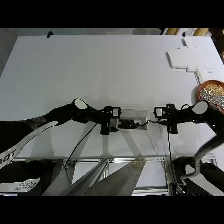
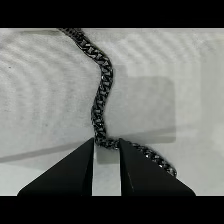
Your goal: Fold the box and place the chain.
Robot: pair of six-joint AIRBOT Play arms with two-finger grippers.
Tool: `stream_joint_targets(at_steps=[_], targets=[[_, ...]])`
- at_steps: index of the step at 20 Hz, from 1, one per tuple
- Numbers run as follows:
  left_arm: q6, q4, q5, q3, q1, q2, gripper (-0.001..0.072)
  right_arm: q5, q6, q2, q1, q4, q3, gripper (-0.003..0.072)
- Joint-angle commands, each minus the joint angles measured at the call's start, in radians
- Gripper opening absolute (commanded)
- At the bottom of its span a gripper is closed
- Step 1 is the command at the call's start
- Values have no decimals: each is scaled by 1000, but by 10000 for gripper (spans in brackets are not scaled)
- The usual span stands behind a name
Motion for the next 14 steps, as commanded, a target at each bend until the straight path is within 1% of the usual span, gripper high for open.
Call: stream_joint_targets(at_steps=[1, 2, 3, 7, 11, 13, 14], targets=[[0, 0, 0, 0, 0, 0, 208, 0, -14, -10, 2, 12, 1, 93], [0, 0, 0, 0, 0, 0, 208, 0, -14, -11, 2, 5, 1, 40], [0, 0, 0, 0, 0, 0, 208, 0, -14, -11, 2, -2, 1, 15], [0, 0, 0, 0, 0, 0, 208, 28, -13, -10, 2, -5, 1, 17], [0, 0, 0, 0, 0, 0, 208, 62, -14, 31, 2, -6, 1, 18], [0, 0, 0, 0, 0, 0, 208, 67, -14, 31, 2, -6, 1, 59], [0, 0, 0, 0, 0, 0, 208, 63, -14, 31, 2, -6, 1, 59]])
